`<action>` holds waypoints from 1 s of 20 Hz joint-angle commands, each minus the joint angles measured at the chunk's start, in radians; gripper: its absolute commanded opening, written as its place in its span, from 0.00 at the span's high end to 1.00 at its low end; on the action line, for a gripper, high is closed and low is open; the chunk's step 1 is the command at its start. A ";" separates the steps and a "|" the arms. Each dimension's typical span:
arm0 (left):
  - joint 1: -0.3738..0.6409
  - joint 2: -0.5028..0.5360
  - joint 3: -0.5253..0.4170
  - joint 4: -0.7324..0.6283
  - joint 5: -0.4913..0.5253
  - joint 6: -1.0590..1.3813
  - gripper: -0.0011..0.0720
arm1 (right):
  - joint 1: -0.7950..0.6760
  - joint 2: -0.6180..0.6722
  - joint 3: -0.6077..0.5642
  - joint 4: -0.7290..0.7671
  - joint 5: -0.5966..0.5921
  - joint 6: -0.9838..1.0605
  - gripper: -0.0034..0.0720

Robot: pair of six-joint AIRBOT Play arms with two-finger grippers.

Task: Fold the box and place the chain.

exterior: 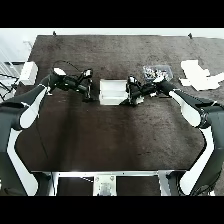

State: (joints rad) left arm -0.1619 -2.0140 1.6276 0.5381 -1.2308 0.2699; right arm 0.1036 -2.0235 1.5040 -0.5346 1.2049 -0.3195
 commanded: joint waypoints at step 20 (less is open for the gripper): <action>-0.019 -0.011 0.001 0.034 0.074 0.029 0.00 | 0.001 0.000 0.000 0.000 0.000 0.000 0.17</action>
State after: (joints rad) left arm -0.1810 -2.0239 1.6276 0.5640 -1.1515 0.2756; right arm 0.1036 -2.0235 1.5040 -0.5339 1.2041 -0.3191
